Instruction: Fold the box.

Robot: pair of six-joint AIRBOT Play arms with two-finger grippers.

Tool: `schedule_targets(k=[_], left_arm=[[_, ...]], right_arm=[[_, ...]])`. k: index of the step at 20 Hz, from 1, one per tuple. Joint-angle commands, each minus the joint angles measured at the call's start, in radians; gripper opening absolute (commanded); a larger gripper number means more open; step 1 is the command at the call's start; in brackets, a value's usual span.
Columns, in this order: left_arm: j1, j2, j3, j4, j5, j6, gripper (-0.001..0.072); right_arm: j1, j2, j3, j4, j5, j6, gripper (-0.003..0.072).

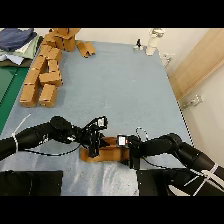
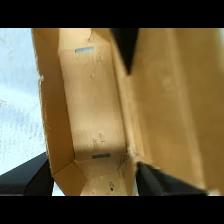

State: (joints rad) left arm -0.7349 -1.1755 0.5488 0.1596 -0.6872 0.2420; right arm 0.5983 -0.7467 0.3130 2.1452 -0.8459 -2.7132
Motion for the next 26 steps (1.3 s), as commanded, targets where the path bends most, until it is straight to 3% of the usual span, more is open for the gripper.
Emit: schedule_targets(k=[1,24,26], left_arm=[[0.0,-0.001,0.001,0.0,-0.002,0.0,0.0014],[0.0,-0.001,0.001,0.0,-0.002,0.0,0.0014],[0.0,-0.001,0.001,0.0,-0.002,0.0,0.0014]], right_arm=[[-0.002,0.0,0.0,-0.02,-0.001,0.009,0.0715],[-0.002,-0.077,0.0,-0.017,0.041,-0.022,0.0698],[-0.002,-0.077,0.0,-0.011,0.041,-0.022,0.0639]])
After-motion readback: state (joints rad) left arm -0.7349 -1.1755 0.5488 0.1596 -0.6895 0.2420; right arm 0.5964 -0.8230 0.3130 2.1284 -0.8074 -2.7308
